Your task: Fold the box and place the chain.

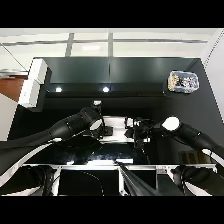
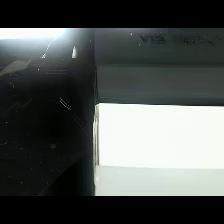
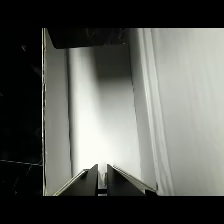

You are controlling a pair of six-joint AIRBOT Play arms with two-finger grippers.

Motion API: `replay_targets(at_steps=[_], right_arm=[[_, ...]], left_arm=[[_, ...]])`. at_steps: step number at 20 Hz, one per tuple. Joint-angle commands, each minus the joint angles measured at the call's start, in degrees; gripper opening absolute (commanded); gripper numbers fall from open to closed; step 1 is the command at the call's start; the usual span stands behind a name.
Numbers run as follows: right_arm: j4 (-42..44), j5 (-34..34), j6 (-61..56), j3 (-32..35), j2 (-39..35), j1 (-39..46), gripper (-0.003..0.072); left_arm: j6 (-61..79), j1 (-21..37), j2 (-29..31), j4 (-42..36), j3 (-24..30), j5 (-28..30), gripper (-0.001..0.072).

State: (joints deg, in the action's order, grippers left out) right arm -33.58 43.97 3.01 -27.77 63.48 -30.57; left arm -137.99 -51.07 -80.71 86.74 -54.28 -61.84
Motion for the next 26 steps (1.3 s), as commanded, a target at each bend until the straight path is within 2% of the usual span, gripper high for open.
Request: replay_targets(at_steps=[1, 4, 5, 6, 8, 10, 12, 14, 16, 17, 21, 26], right_arm=[[0.4, -1.8, 0.0, 0.0, 0.4, -1.0, 0.0071], [0.4, -1.8, 0.0, 0.0, 0.4, -1.0, 0.0074], [0.4, -1.9, 0.0, 0.0, 0.4, -1.0, 0.0122], [0.4, -2.3, 0.0, 0.0, 0.4, -1.0, 0.0256], [0.4, -2.8, 0.0, 0.0, 0.4, -1.0, 0.0268], [0.4, -2.9, 0.0, 0.0, 0.4, -1.0, 0.0232], [0.4, -3.2, 0.0, 0.0, 0.4, -1.0, 0.0317], [0.4, -3.2, 0.0, 0.0, 0.4, -1.0, 0.0131], [0.4, -3.3, 0.0, 0.0, 0.4, -1.0, 0.0116], [0.4, -3.3, -0.4, 0.0, 0.4, -0.9, 0.0034], [-1.3, -0.8, -8.5, 0.0, -0.8, 2.4, 0.0034], [-2.7, 8.7, -16.2, 0.0, -8.6, 12.4, 0.0034]], left_arm=[[0.0, 0.0, 0.0, 0.0, 0.0, 0.2, 0.0033], [0.0, 0.0, 0.0, 0.0, 0.0, 0.2, 0.0033], [0.0, 0.0, 0.0, 0.0, 0.0, 0.2, 0.0033], [0.0, 0.0, 0.0, 0.0, 0.0, 0.2, 0.0033], [0.0, 0.0, 0.0, 0.0, 0.0, 0.2, 0.0033], [0.0, 0.0, 0.0, 0.0, 0.0, 0.2, 0.0033], [0.0, 0.0, 0.0, 0.0, 0.0, 0.2, 0.0032], [0.0, 0.0, 0.0, 0.0, 0.0, 0.2, 0.0033], [0.0, 0.0, 0.0, 0.0, 0.0, 0.2, 0.0033], [0.0, 0.0, 0.0, 0.0, 0.0, 0.2, 0.0033], [0.0, 0.0, 0.0, 0.0, 0.0, 0.2, 0.0033], [0.0, 0.0, 0.0, 0.0, 0.0, 0.2, 0.0033]])
